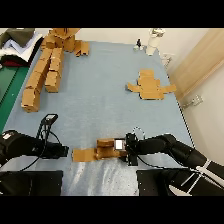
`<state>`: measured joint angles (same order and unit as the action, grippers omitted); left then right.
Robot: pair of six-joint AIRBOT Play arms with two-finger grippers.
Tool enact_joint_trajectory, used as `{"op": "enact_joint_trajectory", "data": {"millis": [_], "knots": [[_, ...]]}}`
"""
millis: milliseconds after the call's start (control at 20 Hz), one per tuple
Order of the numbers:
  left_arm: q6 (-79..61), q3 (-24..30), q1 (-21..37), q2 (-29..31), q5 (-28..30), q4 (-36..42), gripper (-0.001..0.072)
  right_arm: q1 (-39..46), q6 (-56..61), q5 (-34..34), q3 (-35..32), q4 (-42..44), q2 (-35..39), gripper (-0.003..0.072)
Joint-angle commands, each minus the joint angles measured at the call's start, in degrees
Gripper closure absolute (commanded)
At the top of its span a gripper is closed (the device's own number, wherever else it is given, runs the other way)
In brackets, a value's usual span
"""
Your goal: Fold the box.
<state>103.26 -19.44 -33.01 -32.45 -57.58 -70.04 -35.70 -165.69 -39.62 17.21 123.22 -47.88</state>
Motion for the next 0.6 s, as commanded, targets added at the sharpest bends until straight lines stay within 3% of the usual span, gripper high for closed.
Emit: {"op": "enact_joint_trajectory", "data": {"millis": [0,550], "knots": [[6.05,2.75,-1.22,-2.58,2.82,7.32,0.0699,-0.02,0.02,0.02,-0.02,0.02,0.04,0.0204],[6.73,2.73,-15.1,-14.19,22.77,19.34,0.0699,-0.02,0.02,0.02,-0.02,0.02,0.04,0.0204]]}}
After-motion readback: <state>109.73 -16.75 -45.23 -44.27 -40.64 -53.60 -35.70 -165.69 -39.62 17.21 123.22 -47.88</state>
